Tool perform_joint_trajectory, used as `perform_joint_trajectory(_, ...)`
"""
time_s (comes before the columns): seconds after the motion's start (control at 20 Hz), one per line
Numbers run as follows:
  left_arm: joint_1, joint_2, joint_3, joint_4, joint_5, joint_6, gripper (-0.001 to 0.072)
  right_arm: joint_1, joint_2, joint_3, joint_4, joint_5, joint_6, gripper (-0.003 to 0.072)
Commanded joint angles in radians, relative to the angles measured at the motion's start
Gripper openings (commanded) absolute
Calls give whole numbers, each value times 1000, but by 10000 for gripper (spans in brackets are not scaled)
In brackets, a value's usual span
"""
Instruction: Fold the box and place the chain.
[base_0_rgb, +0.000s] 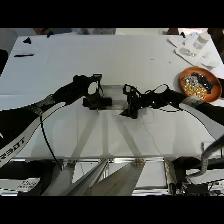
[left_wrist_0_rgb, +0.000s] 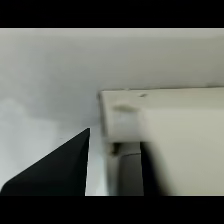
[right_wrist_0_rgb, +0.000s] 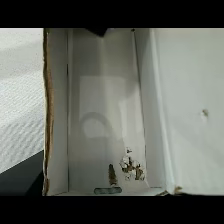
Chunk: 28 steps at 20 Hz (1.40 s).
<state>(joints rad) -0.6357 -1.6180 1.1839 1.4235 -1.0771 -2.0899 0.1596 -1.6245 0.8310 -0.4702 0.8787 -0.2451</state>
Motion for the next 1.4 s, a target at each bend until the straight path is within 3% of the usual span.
perform_joint_trajectory(0.0,45,45,1,-14,-67,46,361,0,1,0,0,0,0,397)
perform_joint_trajectory(0.1,93,89,1,-64,-95,139,436,0,1,0,0,0,0,397)
perform_joint_trajectory(0.5,351,293,-31,-321,-105,991,436,0,1,0,0,0,0,397)
perform_joint_trajectory(0.75,412,287,-219,-541,-22,1602,453,0,1,0,0,0,0,397)
perform_joint_trajectory(0.9,420,285,-367,-668,32,2168,682,0,1,0,0,0,0,397)
perform_joint_trajectory(1.0,441,264,-444,-832,27,2476,695,0,1,0,0,0,0,397)
perform_joint_trajectory(1.2,462,170,-479,-1023,27,2715,695,0,1,0,0,0,0,397)
perform_joint_trajectory(1.35,463,106,-478,-1030,42,2775,696,0,1,0,0,0,0,397)
